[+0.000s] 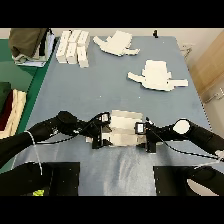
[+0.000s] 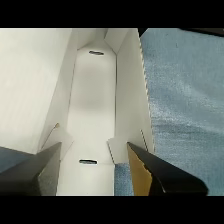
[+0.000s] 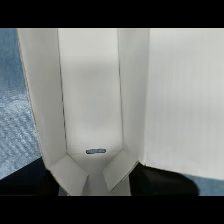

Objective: Fold the box.

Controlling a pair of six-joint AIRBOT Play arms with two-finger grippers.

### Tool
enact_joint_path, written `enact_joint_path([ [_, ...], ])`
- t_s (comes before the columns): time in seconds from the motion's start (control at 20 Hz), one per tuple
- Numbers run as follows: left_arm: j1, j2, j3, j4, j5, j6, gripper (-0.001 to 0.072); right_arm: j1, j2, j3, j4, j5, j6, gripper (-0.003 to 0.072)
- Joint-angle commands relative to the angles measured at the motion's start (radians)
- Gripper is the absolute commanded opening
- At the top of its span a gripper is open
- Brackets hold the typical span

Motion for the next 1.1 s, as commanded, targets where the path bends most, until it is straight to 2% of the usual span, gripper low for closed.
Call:
enact_joint_path([
  [0.0,0.002,0.001,0.0,0.014,-0.007,-0.014,0.0599,0.0,-0.001,0.0,0.0,0.0,0.0,0.0509],
  [0.05,0.002,0.007,0.0,0.039,-0.008,-0.049,0.0364,0.0,-0.001,0.0,0.0,0.0,0.0,0.0509],
  [0.1,0.008,0.021,0.0,0.077,-0.026,-0.087,0.0193,0.0,-0.001,0.0,0.0,0.0,0.0,0.0509],
  [0.15,0.021,0.039,0.0,0.114,-0.051,-0.129,0.0109,0.0,-0.001,0.0,0.0,0.0,0.0,0.0509],
  [0.2,0.039,0.06,0.0,0.16,-0.072,-0.187,0.0104,0.0,-0.001,0.0,0.0,0.0,0.0,0.0509],
  [0.3,0.084,0.118,0.0,0.276,-0.092,-0.335,0.0018,0.0,-0.001,0.0,0.0,0.0,0.0,0.0509],
  [0.5,0.164,0.27,0.002,0.579,-0.161,-0.704,0.0018,0.0,-0.001,0.0,0.0,0.0,0.0,0.0509],
  [0.7,0.266,0.438,0.015,0.935,-0.19,-1.349,0.0018,0.0,-0.001,0.0,0.0,0.0,0.0,0.0509],
  [0.75,0.308,0.457,0.014,0.98,-0.207,-1.515,0.0018,0.0,-0.001,0.0,0.0,0.0,0.0,0.0509],
  [0.8,0.362,0.457,0.014,0.987,-0.251,-1.64,0.0018,0.0,-0.001,0.0,0.0,0.0,0.0,0.0509],
  [0.9,0.454,0.412,0.014,0.9,-0.346,-1.674,0.0018,0.0,-0.001,0.0,0.0,0.0,0.0,0.0509],
  [1.05,0.484,0.311,0.014,0.706,-0.354,-1.601,0.0018,0.0,-0.001,0.0,0.0,0.0,0.0,0.051],
])
